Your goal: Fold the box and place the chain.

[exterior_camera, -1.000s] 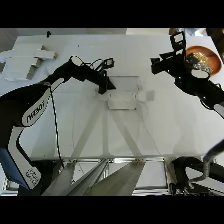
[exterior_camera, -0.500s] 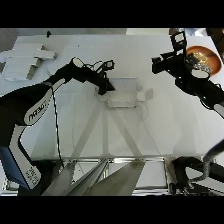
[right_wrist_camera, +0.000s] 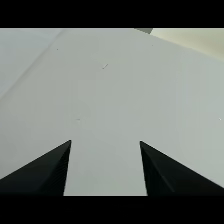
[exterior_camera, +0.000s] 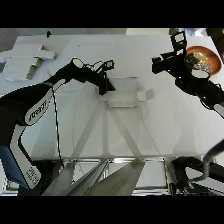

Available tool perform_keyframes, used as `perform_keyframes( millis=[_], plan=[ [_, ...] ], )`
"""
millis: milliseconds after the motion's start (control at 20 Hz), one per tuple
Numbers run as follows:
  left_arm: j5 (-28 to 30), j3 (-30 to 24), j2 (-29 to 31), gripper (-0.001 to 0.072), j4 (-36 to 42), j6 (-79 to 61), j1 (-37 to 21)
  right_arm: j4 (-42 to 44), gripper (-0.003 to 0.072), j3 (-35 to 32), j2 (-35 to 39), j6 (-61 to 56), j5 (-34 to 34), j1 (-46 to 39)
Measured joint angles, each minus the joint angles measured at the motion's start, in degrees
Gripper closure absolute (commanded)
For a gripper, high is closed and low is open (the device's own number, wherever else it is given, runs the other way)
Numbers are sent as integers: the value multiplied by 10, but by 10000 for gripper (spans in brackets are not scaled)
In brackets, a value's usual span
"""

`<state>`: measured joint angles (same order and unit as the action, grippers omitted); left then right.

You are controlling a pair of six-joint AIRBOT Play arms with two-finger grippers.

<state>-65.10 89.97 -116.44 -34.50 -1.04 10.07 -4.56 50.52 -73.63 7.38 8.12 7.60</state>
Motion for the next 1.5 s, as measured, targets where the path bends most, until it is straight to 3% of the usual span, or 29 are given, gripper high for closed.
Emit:
perform_keyframes(
  millis=[200, 400, 750, 950, 1200, 1500],
  plan=[
    [0, 0, 0, 692, -1, 0, 0, 0, 3, 0, 5, 0, 22, 0],
    [-1, 0, 0, 692, -2, 0, 0, -39, 0, 0, 22, -4, 101, 0],
    [-1, 0, 0, 692, -2, 0, 0, -334, 1, 0, 50, -158, 385, 0],
    [-1, 0, 0, 692, -3, 0, 0, -392, 1, -1, 53, -191, 511, 1],
    [-1, 0, 0, 692, -3, 0, 0, -400, 0, -27, 54, -117, 534, 1],
    [-1, 0, 0, 692, -3, 0, 0, -376, 0, -122, 51, 60, 410, 1]
  ],
)
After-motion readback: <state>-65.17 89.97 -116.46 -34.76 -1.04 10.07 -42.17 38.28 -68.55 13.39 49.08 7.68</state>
